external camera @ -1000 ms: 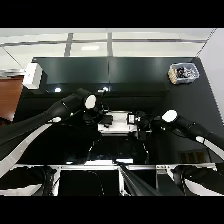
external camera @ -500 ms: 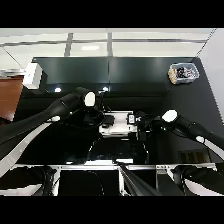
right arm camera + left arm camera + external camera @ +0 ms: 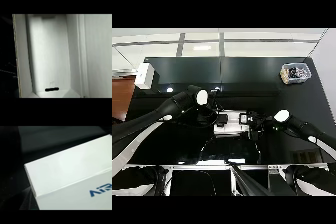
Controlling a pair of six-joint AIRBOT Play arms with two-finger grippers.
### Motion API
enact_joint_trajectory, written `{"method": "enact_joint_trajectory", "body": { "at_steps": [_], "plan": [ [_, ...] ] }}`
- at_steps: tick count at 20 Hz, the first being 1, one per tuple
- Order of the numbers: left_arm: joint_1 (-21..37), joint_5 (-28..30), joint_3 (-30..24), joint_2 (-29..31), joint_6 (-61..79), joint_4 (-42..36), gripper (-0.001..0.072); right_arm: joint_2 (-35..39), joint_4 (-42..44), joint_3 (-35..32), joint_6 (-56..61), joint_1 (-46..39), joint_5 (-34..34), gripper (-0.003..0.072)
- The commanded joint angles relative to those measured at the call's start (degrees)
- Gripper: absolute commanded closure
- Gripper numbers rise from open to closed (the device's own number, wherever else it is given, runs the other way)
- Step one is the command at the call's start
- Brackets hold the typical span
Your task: Fold the box and place the chain.
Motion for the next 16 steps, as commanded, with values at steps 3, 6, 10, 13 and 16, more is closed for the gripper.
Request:
{"method": "enact_joint_trajectory", "body": {
  "at_steps": [3,6,10,13,16],
  "plan": [
    [0.0,-0.3,0.3,0.0,-0.5,0.5,0.0242,0.0,0.0,0.0,0.0,0.0,0.1,0.0430],
    [-0.3,-0.4,0.3,0.0,-2.7,3.6,0.0382,0.0,0.0,0.0,0.0,0.0,0.1,0.0430],
    [-1.5,-1.6,0.3,0.0,-7.5,11.2,0.0382,0.0,0.0,0.0,0.0,0.0,0.1,0.0430],
    [-2.7,-1.0,0.3,0.0,-11.5,16.7,0.0382,0.0,0.0,0.0,0.0,0.0,0.1,0.0430],
    [-3.7,-0.9,0.3,0.0,-14.2,18.8,0.0379,0.0,0.0,0.0,0.0,0.0,0.1,0.0430]
  ]
}}
